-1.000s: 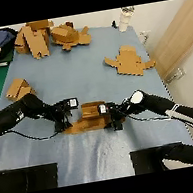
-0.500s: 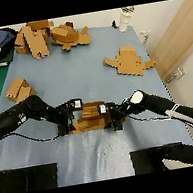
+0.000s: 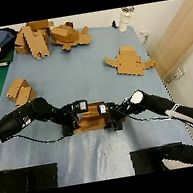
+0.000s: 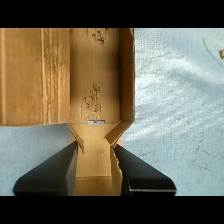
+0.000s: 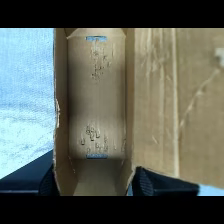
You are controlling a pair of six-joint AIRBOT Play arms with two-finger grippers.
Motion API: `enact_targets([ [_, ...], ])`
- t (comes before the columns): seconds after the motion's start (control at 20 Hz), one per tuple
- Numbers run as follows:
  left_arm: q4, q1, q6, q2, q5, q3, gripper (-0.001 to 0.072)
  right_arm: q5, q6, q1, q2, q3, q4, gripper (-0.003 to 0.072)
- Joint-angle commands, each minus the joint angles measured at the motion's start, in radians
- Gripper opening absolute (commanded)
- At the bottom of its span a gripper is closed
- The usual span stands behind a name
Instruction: Fold the box.
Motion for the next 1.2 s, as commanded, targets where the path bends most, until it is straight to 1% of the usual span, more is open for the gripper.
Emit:
enact_targets([
  [0.0, -0.001, -0.003, -0.008, 0.0, -0.008, 0.0, 0.0288, 0.0, 0.0, 0.0, 0.0, 0.0, 0.001, 0.0486],
  [0.05, -0.001, -0.003, -0.008, 0.0, -0.008, 0.0, 0.0221, 0.0, 0.0, 0.0, 0.0, 0.0, 0.001, 0.0486],
  [0.1, -0.001, -0.003, -0.008, 0.0, -0.012, 0.0, 0.0135, 0.0, 0.0, 0.0, 0.0, 0.0, 0.001, 0.0486],
  [0.15, -0.002, -0.004, -0.008, 0.0, -0.013, 0.0, 0.0102, 0.0, 0.0, 0.0, 0.0, 0.0, 0.001, 0.0486],
  [0.45, -0.008, -0.053, -0.005, 0.0, -0.001, 0.0, 0.0102, 0.0, 0.0, 0.0, 0.0, 0.0, 0.001, 0.0486],
  [0.65, -0.023, -0.053, -0.005, 0.0, 0.008, 0.0, 0.0103, 0.0, 0.0, 0.0, 0.0, 0.0, 0.002, 0.0486],
  [0.85, -0.051, -0.053, -0.004, 0.0, 0.041, 0.0, 0.0102, 0.0, 0.0, 0.0, 0.0, 0.0, 0.002, 0.0486],
  [0.95, -0.081, -0.053, 0.003, 0.0, 0.042, 0.0, 0.0102, 0.0, 0.0, 0.0, 0.0, 0.0, 0.002, 0.0486],
  [1.15, -0.093, -0.053, 0.003, -0.007, 0.042, 0.0, 0.0102, 0.0, 0.0, 0.0, 0.0, 0.0, 0.002, 0.0486],
])
